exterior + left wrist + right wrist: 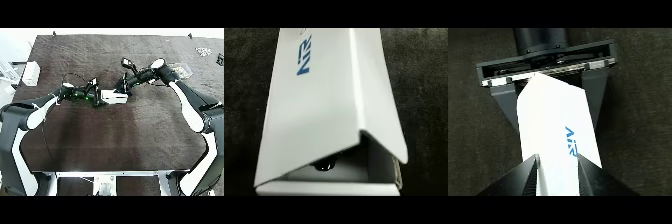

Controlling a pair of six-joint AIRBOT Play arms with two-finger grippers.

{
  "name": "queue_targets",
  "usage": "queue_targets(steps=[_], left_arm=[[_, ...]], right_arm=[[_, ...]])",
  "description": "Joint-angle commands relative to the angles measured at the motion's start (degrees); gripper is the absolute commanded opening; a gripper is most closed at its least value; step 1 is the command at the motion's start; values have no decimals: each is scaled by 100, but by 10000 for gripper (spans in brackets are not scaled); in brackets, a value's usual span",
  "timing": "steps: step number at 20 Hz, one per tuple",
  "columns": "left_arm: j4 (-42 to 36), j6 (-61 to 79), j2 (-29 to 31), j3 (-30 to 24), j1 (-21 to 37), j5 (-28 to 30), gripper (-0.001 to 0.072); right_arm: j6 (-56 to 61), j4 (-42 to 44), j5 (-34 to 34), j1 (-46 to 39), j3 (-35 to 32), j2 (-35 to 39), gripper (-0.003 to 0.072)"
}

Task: Fold the box and place the chain.

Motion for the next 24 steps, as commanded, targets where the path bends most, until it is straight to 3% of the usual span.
queue_targets(steps=[1,17,24], left_arm=[[11,2,4,4,-4,-17,523],[11,2,4,4,-4,-22,523],[9,2,4,4,-4,-26,523]], right_arm=[[13,-52,22,-7,-2,-2,266],[-2,-48,-186,0,-157,116,254],[-149,50,-756,26,-520,271,249]])
